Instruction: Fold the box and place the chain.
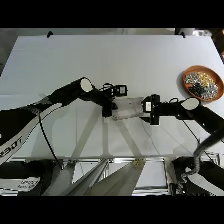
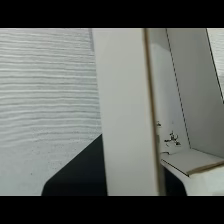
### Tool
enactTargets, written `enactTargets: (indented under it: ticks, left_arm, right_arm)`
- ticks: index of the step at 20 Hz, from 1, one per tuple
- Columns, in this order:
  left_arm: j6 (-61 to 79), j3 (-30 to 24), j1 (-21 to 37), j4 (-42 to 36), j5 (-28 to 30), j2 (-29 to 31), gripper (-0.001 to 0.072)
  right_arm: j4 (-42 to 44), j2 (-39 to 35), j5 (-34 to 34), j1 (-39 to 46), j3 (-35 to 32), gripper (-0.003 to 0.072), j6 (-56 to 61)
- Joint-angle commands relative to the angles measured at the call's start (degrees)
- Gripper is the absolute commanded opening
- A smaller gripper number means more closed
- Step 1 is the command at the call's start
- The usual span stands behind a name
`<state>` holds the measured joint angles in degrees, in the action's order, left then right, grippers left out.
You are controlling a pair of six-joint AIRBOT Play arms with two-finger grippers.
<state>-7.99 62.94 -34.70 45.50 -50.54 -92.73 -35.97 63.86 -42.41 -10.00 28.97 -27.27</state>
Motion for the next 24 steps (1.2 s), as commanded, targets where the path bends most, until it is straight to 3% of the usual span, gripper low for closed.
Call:
enactTargets:
  ticks: [1,24]
  left_arm:
    - [0.0,0.0,0.0,0.0,0.2,0.0,0.0012]
    - [0.0,0.0,0.0,0.0,0.2,0.0,0.0012]
  right_arm:
    - [1.3,0.1,-1.6,0.8,0.0,0.0684,-0.3]
    - [3.4,9.7,-7.6,3.2,3.4,0.0665,-4.8]
